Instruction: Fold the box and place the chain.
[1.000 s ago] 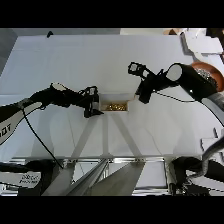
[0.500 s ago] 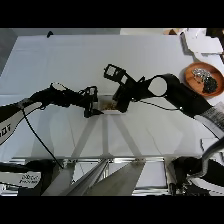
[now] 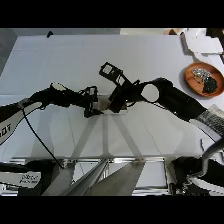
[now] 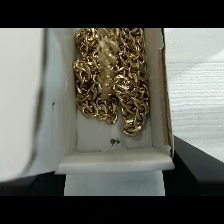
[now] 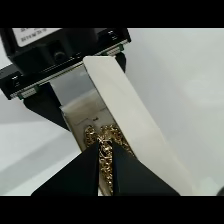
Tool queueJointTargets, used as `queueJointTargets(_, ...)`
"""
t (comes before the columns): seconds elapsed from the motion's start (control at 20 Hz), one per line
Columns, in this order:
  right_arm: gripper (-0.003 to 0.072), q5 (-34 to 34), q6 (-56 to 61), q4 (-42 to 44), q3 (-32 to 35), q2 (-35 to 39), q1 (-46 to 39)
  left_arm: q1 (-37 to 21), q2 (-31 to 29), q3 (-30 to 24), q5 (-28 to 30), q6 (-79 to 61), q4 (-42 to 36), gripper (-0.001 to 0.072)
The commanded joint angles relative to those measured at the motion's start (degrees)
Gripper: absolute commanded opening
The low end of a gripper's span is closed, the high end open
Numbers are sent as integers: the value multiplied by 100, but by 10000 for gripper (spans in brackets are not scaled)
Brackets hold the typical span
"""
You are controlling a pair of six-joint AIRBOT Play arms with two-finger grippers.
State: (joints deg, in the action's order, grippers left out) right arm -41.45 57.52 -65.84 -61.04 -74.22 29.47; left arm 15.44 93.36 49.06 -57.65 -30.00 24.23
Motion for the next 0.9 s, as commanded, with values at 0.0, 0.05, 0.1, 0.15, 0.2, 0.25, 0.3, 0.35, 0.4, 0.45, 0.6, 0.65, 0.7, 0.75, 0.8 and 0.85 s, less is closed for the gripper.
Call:
queueJointTargets(0.0,9,-76,142,46,-2,-7,11,0,2,-2,0,0,0,276)
queueJointTargets(0.05,9,-96,140,105,-2,-11,11,2,2,0,0,0,2,276)
queueJointTargets(0.1,9,-101,140,186,-2,-28,11,2,2,0,0,0,0,276)
queueJointTargets(0.15,9,-98,140,225,-2,-63,11,2,2,0,0,0,0,276)
queueJointTargets(0.2,9,-98,138,278,-2,-131,11,0,2,0,0,0,0,276)
queueJointTargets(0.25,9,-98,140,282,-2,-225,11,0,2,0,0,0,0,276)
queueJointTargets(0.3,9,-98,142,282,-2,-361,11,0,2,0,0,0,0,276)
queueJointTargets(0.35,12,-103,179,282,-2,-496,11,0,2,-2,0,0,0,276)
queueJointTargets(0.4,13,-114,278,278,-2,-614,11,2,2,0,0,0,0,276)
queueJointTargets(0.45,39,-133,337,278,-2,-699,11,2,2,0,0,0,0,276)
queueJointTargets(0.6,197,-164,396,293,-2,-697,9,2,2,0,0,0,2,276)
queueJointTargets(0.65,197,-208,396,295,-2,-671,9,0,2,0,0,0,0,276)
queueJointTargets(0.7,197,-280,396,299,-4,-638,9,0,2,-2,0,0,0,276)
queueJointTargets(0.75,197,-378,396,317,-4,-610,9,2,2,0,0,0,0,276)
queueJointTargets(0.8,197,-481,396,319,-4,-562,9,2,2,0,0,0,0,276)
queueJointTargets(0.85,197,-573,393,319,-4,-505,9,0,2,-2,0,0,2,276)
